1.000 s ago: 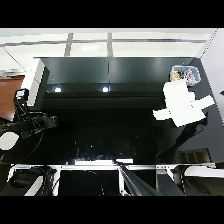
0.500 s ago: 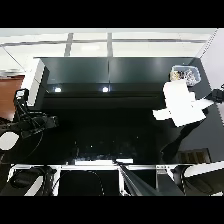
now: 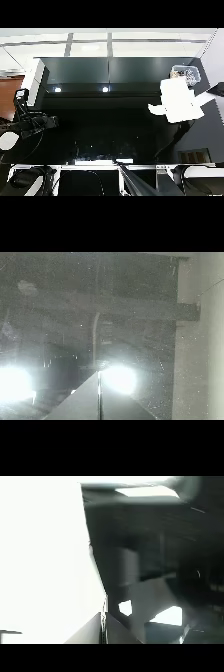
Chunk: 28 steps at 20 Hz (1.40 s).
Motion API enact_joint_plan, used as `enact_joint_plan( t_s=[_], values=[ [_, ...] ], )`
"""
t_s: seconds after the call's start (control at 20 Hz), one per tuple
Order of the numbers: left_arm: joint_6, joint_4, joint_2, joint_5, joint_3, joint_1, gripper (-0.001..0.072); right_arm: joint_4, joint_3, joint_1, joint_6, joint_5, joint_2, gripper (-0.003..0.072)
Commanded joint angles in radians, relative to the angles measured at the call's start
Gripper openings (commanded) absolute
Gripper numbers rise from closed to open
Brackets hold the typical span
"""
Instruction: Fold the box and place the chain.
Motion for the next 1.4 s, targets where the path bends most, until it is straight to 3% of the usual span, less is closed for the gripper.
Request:
enact_joint_plan(
  t_s=[0.0, 0.25, 0.45, 0.55, 0.8, 1.0, 1.05, 1.1, 1.15, 1.35],
  values=[
    [0.0, 0.0, 0.001, 0.0, 0.0, 0.001, 0.0023, 0.087, -0.17, 0.055, 0.03, -0.018, 0.225, 0.0012],
    [0.0, 0.0, 0.001, 0.0, 0.0, 0.001, 0.0023, 0.116, -0.521, 0.263, 0.199, -0.192, 0.552, 0.0012],
    [0.0, 0.0, 0.001, 0.0, 0.0, 0.001, 0.0023, 0.268, -0.878, 0.5, 0.323, -0.524, 0.786, 0.0012],
    [0.0, 0.0, 0.001, 0.0, 0.0, 0.001, 0.0023, 0.368, -1.014, 0.651, 0.325, -0.675, 0.832, 0.0012],
    [0.0, 0.0, 0.001, 0.069, 0.0, 0.001, 0.0023, 0.467, -1.176, 1.013, 0.374, -1.015, 0.833, 0.0012],
    [0.0, -0.051, -0.003, 0.12, -0.002, 0.001, 0.0025, 0.466, -1.186, 1.085, 0.396, -1.107, 0.833, 0.0012],
    [0.008, -0.108, -0.018, 0.164, -0.001, 0.0, 0.01, 0.466, -1.186, 1.083, 0.396, -1.107, 0.833, 0.0012],
    [0.065, -0.166, -0.041, 0.219, 0.0, -0.004, 0.0488, 0.466, -1.186, 1.081, 0.396, -1.105, 0.833, 0.0012],
    [0.169, -0.227, -0.076, 0.242, 0.013, -0.016, 0.0715, 0.466, -1.186, 1.081, 0.396, -1.104, 0.833, 0.0012],
    [0.297, -0.447, -0.298, 0.165, 0.137, -0.036, 0.0712, 0.466, -1.186, 1.081, 0.396, -1.081, 0.833, 0.0012]
  ],
)
